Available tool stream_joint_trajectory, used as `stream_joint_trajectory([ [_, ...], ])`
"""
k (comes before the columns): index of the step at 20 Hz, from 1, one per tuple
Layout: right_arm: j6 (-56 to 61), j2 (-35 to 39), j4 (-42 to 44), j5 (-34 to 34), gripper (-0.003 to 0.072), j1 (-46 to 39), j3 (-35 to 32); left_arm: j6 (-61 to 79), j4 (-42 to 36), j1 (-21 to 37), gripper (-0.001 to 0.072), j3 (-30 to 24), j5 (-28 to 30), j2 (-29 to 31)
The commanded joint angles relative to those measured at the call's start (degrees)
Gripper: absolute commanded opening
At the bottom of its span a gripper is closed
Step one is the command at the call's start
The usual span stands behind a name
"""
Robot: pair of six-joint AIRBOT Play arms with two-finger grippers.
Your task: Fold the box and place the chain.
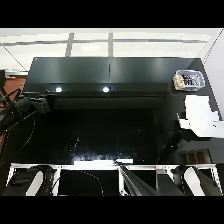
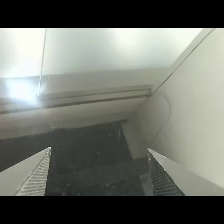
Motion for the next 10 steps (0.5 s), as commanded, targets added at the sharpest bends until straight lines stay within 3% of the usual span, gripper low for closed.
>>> stream_joint_trajectory([
  [1, 1.62, -12.68, 3.39, 8.07, 0.0709, -18.60, 9.25, -0.07, -0.13, 0.00, 0.0711, 0.04, 0.02, -0.35],
  [5, -17.81, -23.87, 14.91, 17.64, 0.0702, -28.59, 19.47, -0.02, -0.09, 0.02, 0.0711, 0.00, 0.17, -0.96],
  [7, -33.88, -29.83, 31.74, 22.84, 0.0702, -32.28, 23.58, -0.07, -0.04, 0.02, 0.0711, 0.00, 0.31, -1.66],
  [8, -42.07, -33.53, 39.10, 28.63, 0.0702, -33.38, 26.21, -0.07, -0.07, 0.02, 0.0711, 0.00, 0.31, -2.05],
  [10, -46.73, -41.07, 40.11, 41.44, 0.0702, -33.27, 31.61, -0.07, -0.07, 0.02, 0.0711, 0.00, 0.28, -2.82],
])
